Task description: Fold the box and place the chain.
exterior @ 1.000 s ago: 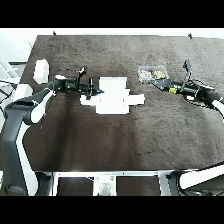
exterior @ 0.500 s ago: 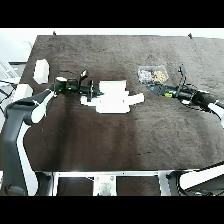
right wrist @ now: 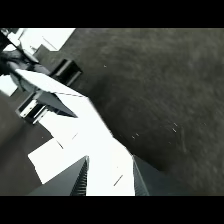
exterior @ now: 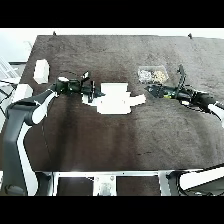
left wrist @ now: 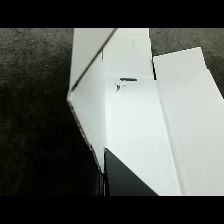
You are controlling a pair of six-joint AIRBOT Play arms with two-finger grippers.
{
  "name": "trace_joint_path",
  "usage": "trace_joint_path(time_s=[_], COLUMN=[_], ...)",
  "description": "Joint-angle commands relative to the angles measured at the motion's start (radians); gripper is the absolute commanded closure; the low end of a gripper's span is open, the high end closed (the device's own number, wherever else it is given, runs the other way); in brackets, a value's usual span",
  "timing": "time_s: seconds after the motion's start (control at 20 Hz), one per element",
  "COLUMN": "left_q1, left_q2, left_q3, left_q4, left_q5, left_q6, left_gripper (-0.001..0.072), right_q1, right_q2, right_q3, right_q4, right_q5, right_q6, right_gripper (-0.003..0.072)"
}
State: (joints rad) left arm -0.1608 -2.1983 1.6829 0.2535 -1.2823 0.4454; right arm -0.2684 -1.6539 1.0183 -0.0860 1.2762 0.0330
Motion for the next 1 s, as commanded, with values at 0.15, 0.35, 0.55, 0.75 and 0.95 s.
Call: trace_joint_path(time_s=[0.15,0.35,0.55,0.75,0.95], left_q1=[0.000,0.000,0.000,0.000,0.000], left_q2=[0.000,0.000,0.000,0.000,0.000], left_q3=[0.000,0.000,0.000,0.000,0.000], left_q4=[0.001,0.000,0.001,0.000,0.000], left_q5=[0.008,0.016,0.016,0.016,0.016], left_q6=[0.000,0.000,0.000,0.000,0.000], left_gripper=[0.0687,0.0687,0.0687,0.0687,0.0687], right_q1=[0.052,0.070,0.182,0.353,0.476], right_q2=[0.080,0.089,0.198,0.278,0.278], right_q3=[-0.034,-0.035,-0.074,-0.101,-0.113], right_q4=[0.100,0.119,-0.137,-0.432,-0.664], right_q5=[-0.007,0.055,-0.075,-0.363,-0.428], right_q6=[-0.300,-0.296,-0.203,-0.138,-0.106], right_gripper=[0.0291,0.0301,0.0302,0.0206,0.0145])
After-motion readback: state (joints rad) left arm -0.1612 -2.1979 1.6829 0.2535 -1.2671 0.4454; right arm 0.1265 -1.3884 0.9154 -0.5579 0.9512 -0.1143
